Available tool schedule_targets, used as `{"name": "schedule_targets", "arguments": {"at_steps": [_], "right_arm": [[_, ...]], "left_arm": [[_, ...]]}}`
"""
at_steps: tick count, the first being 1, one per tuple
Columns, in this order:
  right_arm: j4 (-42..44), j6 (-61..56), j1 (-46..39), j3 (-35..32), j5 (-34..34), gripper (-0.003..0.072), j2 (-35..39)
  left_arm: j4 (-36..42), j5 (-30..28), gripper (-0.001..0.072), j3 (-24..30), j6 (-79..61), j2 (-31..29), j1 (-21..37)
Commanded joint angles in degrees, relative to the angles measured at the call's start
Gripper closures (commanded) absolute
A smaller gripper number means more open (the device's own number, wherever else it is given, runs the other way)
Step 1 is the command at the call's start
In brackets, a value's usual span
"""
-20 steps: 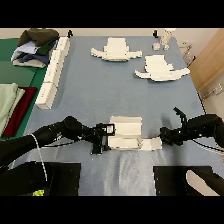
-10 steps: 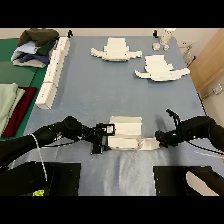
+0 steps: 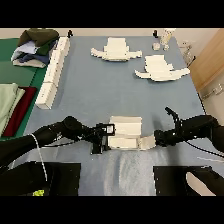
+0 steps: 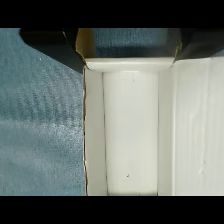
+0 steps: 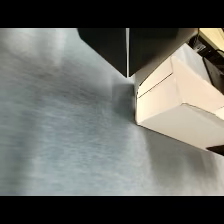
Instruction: Fold the box.
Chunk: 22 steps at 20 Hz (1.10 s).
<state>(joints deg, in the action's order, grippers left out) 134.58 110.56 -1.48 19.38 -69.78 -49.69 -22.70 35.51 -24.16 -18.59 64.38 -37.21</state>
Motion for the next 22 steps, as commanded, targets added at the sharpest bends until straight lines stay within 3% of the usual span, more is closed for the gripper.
{"name": "schedule_targets", "arguments": {"at_steps": [1,2,4,5,6,16,22], "right_arm": [[2.1,-0.1,1.7,0.7,-1.1,0.0551,1.2],[2.2,-0.1,3.0,1.4,-0.8,0.0445,1.2],[2.1,-0.1,6.5,3.0,0.9,0.0441,1.2],[2.2,-0.2,8.5,3.5,2.3,0.0283,1.2],[2.2,-0.3,10.4,3.8,3.8,0.0198,1.2],[-2.8,-12.5,18.3,5.5,8.5,0.0210,1.2],[-24.0,-37.6,32.7,12.9,9.4,0.0213,1.0]], "left_arm": [[0.0,0.0,0.0269,0.0,0.0,0.0,0.0],[0.0,0.0,0.0269,0.0,0.0,0.0,0.0],[0.0,0.0,0.0269,0.0,0.0,0.0,0.0],[0.0,0.0,0.0269,0.0,0.0,0.0,0.0],[0.0,0.0,0.0269,0.0,0.0,0.0,0.0],[0.0,0.0,0.0269,0.0,0.0,0.0,0.0],[0.0,0.0,0.0269,0.0,0.0,0.0,0.0]]}}
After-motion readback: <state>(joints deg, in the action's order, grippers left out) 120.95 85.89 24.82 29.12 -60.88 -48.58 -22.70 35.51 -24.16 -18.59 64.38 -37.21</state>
